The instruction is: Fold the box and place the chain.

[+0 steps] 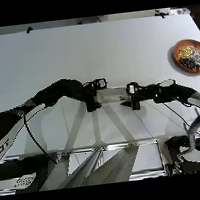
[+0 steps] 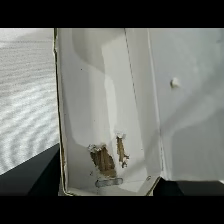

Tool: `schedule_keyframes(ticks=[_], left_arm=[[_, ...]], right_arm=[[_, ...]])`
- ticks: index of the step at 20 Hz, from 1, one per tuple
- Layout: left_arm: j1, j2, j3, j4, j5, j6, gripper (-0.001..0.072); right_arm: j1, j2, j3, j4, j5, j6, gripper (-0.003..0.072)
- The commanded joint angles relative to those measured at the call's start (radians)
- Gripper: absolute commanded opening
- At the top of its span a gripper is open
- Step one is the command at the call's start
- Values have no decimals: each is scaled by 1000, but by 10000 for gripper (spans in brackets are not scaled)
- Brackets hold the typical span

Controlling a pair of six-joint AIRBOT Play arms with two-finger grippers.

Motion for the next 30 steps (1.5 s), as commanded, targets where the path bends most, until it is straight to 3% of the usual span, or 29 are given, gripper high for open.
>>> schedule_keyframes(ticks=[1,14,16,17,20,28,30], left_arm=[[-1,-1,0,4,10,1,348],[-1,-1,0,4,10,1,348],[-1,-1,0,4,10,1,348],[-1,-1,0,4,10,1,348],[-1,-1,0,4,10,1,348],[-1,-1,0,4,10,1,348],[-1,-1,-1,4,10,1,348]], right_arm=[[0,1,0,0,0,0,502],[0,2,0,0,21,17,496],[0,2,0,4,26,31,375],[0,2,0,3,24,31,386],[0,3,0,2,24,39,696],[0,72,0,-8,23,74,707],[0,95,0,-98,18,146,706]])
